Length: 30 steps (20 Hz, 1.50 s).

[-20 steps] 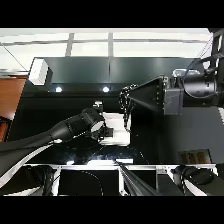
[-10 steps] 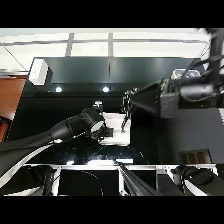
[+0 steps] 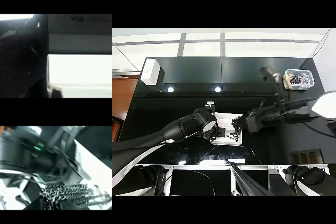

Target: Fold the box and place the chain.

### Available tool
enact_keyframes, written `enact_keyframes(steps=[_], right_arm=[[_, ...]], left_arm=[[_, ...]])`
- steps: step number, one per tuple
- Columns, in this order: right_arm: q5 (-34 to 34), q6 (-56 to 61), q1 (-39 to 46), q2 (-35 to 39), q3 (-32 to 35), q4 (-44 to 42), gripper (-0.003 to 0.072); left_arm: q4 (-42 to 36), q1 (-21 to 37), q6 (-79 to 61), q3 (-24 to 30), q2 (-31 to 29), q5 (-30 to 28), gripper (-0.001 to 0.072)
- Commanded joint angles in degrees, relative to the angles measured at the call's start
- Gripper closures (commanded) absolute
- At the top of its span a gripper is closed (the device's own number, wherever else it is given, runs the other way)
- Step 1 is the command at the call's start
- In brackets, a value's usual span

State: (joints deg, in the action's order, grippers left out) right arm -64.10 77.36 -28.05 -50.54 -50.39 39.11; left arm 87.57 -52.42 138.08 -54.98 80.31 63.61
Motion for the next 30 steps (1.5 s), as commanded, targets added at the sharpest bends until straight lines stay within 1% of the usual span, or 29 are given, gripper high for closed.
enact_keyframes(steps=[1,4,7,8,9,10,11,13,15,19,20,21,22,23,26,28,30], right_arm=[[5.01,-0.02,-2.73,-2.54,4.72,3.69,0.068],[5.68,-0.02,-4.39,-5.86,6.01,7.5,0.0678],[8.41,0.09,-6.49,-9.49,6.78,7.78,0.0676],[8.87,0.26,-6.64,-10.29,7.08,8.11,0.0664],[8.94,0.44,-6.64,-10.56,7.26,9.05,0.0536],[8.55,1.62,-6.29,-10.54,7.17,11.26,0.031],[7.06,2.03,-5.44,-10.43,6.99,12.72,0.0273],[0.87,1.95,-1.53,-8.63,5.79,15.3,0.0273],[-4.74,1.9,4.22,-3.67,3.98,18.32,0.0273],[-7.98,1.92,13.6,6.95,3.28,19.61,0.0273],[-8.63,1.92,14.91,8.52,3.28,19.61,0.0273],[-9.29,1.92,15.8,9.4,3.28,19.58,0.0273],[-9.77,1.95,16.28,9.62,3.28,19.58,0.0273],[-9.88,1.92,16.31,9.62,3.28,19.67,0.0273],[-8.94,1.92,16.31,9.62,3.28,19.65,0.0273],[-8.81,1.92,16.31,9.62,3.28,19.67,0.0273],[-9.4,1.92,16.31,9.62,3.28,19.65,0.0273]], left_arm=[[0.02,0.04,0.0,0.0,0.02,0.04,0.0683],[0.0,0.04,0.0,0.0,0.02,0.04,0.0683],[0.02,0.04,0.0,0.0,0.02,-0.15,0.0683],[0.0,0.04,0.0,0.0,0.02,-0.33,0.0683],[0.0,0.02,0.0,0.0,0.02,-0.33,0.0683],[0.0,0.04,0.0,0.0,0.02,-0.31,0.0683],[-0.07,0.02,-0.04,0.0,0.02,-0.04,0.0683],[-0.22,0.0,-0.74,0.0,0.02,1.09,0.0683],[-0.15,0.04,-2.19,-0.02,0.0,2.1,0.0682],[-0.07,0.09,4.5,-0.39,0.0,0.72,0.0683],[-0.17,0.09,4.92,-0.74,-0.02,0.52,0.0638],[-0.15,0.02,4.9,-1.4,-0.02,0.61,0.0448],[-0.15,0.04,4.9,-2.34,-0.02,1.49,0.0274],[0.07,0.04,3.39,-3.72,-0.15,2.69,0.0222],[1.22,0.02,-11.43,-8.22,-2.62,7.52,0.0221],[1.73,0.09,-23.67,-8.61,-7.52,10.91,0.0222],[1.4,1.05,-36.24,-8.48,-13.35,19.37,0.0222]])
